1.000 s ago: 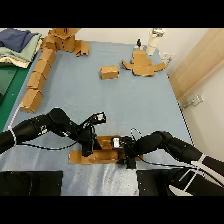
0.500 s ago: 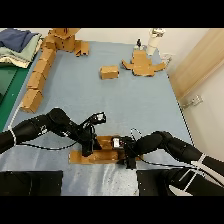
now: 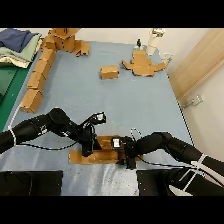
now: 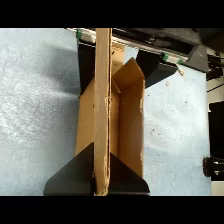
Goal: Fold the box.
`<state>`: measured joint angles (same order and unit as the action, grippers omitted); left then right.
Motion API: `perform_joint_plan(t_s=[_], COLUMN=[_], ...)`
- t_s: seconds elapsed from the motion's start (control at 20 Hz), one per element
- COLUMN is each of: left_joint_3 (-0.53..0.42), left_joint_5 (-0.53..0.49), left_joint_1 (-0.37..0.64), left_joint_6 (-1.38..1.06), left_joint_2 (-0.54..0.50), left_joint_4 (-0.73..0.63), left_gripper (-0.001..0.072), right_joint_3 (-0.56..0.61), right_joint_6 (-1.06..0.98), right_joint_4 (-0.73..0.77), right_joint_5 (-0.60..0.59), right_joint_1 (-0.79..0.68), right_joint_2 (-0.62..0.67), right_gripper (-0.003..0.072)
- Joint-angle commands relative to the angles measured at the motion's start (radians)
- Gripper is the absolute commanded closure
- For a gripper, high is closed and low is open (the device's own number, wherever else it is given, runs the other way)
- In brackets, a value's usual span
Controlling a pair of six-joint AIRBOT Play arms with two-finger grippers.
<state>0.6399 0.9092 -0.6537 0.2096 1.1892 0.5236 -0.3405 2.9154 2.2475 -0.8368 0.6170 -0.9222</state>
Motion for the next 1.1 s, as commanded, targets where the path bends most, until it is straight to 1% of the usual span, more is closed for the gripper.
perform_joint_plan(t_s=[0.0, 0.1, 0.15, 0.2, 0.8, 0.95, 1.05], left_joint_3=[0.000, 0.000, 0.000, 0.000, 0.000, 0.000, 0.000], left_joint_5=[-0.001, -0.001, -0.001, -0.001, -0.002, -0.054, -0.055], left_joint_1=[0.000, 0.000, 0.000, 0.000, 0.000, 0.000, 0.000], left_joint_6=[0.000, 0.000, 0.000, 0.000, -0.007, -0.064, -0.064], left_joint_2=[0.000, 0.000, 0.000, 0.000, 0.000, 0.000, 0.000], left_joint_4=[0.000, 0.000, 0.000, 0.000, 0.000, 0.000, 0.000], left_gripper=[0.0695, 0.0694, 0.0694, 0.0694, 0.0694, 0.0694, 0.0694], right_joint_3=[-0.001, -0.001, -0.001, -0.001, -0.001, -0.001, -0.001], right_joint_6=[0.000, 0.000, 0.000, 0.000, 0.000, 0.000, 0.000], right_joint_4=[-0.018, -0.027, -0.030, -0.035, -0.037, -0.037, -0.037], right_joint_5=[0.005, 0.007, 0.006, 0.006, 0.010, 0.009, 0.009], right_joint_1=[0.000, 0.000, 0.001, 0.002, 0.002, 0.002, 0.002], right_joint_2=[-0.001, -0.001, -0.001, -0.001, 0.001, 0.001, 0.001], right_gripper=[0.0184, 0.0196, 0.0235, 0.0244, 0.0244, 0.0243, 0.0244])
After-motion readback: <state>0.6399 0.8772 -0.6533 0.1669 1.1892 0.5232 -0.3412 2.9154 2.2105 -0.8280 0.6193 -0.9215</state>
